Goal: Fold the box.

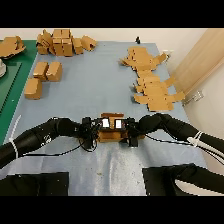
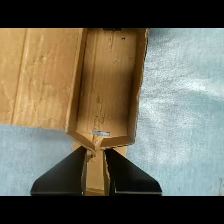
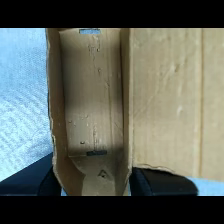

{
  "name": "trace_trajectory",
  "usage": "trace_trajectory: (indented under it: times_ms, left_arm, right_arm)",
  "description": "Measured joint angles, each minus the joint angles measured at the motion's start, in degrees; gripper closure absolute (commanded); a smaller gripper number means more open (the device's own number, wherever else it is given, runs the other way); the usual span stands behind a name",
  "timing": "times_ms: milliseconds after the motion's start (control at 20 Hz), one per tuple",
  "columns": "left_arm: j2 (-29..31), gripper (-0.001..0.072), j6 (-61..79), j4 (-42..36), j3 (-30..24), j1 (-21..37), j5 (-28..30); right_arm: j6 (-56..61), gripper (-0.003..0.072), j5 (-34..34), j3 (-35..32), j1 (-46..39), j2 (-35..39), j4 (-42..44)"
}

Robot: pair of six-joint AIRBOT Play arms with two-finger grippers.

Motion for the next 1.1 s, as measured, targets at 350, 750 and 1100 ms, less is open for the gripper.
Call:
trace_trajectory:
  times_ms: [350,750,1100]
  left_arm:
    - [-1.6,0.068,7.1,-7.8,0.0,0.0,1.0]
    - [-1.8,0.0517,9.9,-10.8,0.0,0.0,1.3]
    - [-1.9,0.0388,10.1,-13.3,0.0,0.0,1.6]
  right_arm:
    - [0.0,0.0183,0.0,0.0,0.0,0.0,0.0]
    - [0.0,0.0183,0.0,0.0,0.0,0.0,0.0]
    - [0.0,0.0183,0.0,0.0,-0.1,0.0,0.0]
